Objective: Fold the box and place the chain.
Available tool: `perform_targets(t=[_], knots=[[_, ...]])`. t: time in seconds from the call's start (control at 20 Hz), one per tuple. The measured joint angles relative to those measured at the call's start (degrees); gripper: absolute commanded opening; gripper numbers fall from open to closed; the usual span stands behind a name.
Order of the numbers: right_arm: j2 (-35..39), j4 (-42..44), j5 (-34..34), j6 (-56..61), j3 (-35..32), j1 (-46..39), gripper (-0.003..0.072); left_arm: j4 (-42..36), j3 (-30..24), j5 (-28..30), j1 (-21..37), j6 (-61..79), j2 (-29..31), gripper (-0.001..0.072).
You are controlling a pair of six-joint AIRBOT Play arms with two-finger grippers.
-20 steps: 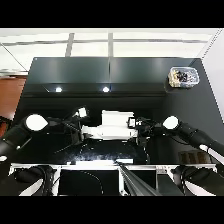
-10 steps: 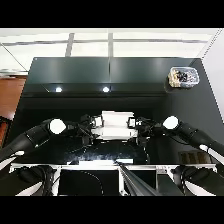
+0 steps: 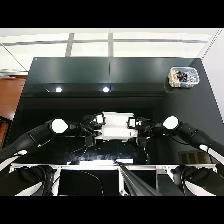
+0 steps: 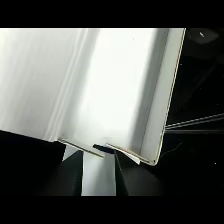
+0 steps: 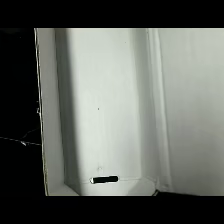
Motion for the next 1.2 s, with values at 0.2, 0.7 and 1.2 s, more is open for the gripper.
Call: perform_targets(t=[0.2,0.7,1.2], knots=[[0.00,-0.02,0.02,-0.04,0.00,0.00,0.0467,-2.84,0.00,-0.39,-0.17,0.20,-1.09,0.0236],[0.00,-0.07,0.02,0.00,0.00,0.00,0.0467,-4.74,0.02,0.90,-2.51,2.62,-1.46,0.0224],[0.00,0.04,0.00,0.04,0.00,0.00,0.0467,-4.66,0.02,2.34,-2.93,3.21,-1.46,0.0272]])
